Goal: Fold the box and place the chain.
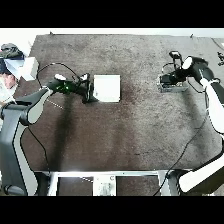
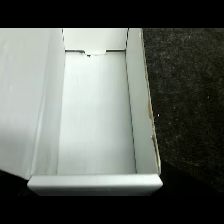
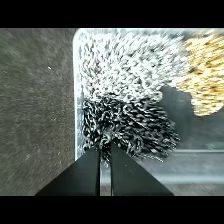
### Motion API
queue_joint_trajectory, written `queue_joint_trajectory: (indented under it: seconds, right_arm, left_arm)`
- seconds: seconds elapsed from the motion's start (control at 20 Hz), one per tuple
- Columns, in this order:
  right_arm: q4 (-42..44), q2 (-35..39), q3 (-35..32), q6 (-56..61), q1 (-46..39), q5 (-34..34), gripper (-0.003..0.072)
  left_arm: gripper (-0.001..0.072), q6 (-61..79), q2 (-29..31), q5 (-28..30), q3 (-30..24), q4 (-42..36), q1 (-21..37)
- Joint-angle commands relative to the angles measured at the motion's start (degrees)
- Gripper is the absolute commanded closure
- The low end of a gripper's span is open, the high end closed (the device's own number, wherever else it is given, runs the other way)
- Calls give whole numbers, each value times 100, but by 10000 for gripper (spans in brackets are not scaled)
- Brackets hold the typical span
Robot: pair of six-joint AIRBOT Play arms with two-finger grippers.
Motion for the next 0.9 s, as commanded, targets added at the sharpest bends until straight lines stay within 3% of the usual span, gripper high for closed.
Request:
queue_joint_trajectory:
  seconds: [0.0,0.15,0.3,0.6,0.85]
  right_arm:
    - [-2,662,7,-151,2,291,696]
    - [0,1408,7,-225,20,507,696]
    - [0,2288,13,-385,210,254,696]
    - [-2,3768,13,-417,1005,-1799,696]
    - [0,4177,74,-573,1923,-2885,696]
  left_arm:
    - [294,0,-2,2,0,2,4]
    - [294,0,-2,2,0,2,4]
    - [294,0,-2,2,0,2,7]
    - [294,0,-2,2,0,2,4]
    - [294,0,-2,2,0,2,4]
